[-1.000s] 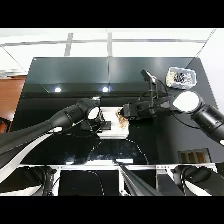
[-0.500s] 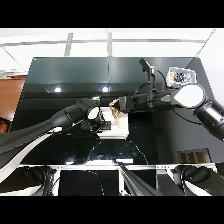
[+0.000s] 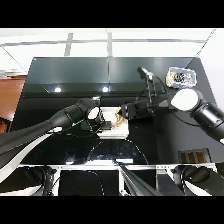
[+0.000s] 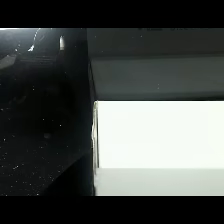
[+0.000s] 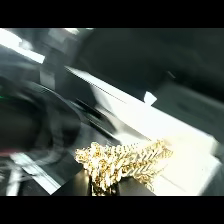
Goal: Fold the box and place the chain.
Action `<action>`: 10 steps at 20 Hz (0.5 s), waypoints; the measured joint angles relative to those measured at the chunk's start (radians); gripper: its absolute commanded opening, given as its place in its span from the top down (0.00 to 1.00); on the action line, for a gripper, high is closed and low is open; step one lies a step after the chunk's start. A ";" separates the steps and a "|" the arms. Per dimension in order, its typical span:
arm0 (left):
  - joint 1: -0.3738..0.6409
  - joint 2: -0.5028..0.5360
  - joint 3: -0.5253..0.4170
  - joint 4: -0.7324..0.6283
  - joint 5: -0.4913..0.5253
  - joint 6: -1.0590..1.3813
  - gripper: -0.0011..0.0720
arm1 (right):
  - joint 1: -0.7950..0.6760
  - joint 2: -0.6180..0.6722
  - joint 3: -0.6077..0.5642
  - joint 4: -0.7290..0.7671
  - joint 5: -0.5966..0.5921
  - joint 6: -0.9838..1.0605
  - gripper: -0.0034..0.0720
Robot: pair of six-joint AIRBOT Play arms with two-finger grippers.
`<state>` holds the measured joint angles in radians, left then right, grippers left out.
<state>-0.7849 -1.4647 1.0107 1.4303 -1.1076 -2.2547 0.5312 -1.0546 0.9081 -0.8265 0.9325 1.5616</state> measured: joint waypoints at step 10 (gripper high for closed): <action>0.000 0.000 0.000 0.000 0.000 0.000 0.95 | 0.071 -0.006 -0.123 -0.038 -0.135 0.055 0.49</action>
<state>-0.7849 -1.4647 1.0107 1.4307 -1.1076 -2.2547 0.6025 -1.0607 0.7853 -0.8642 0.7979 1.6165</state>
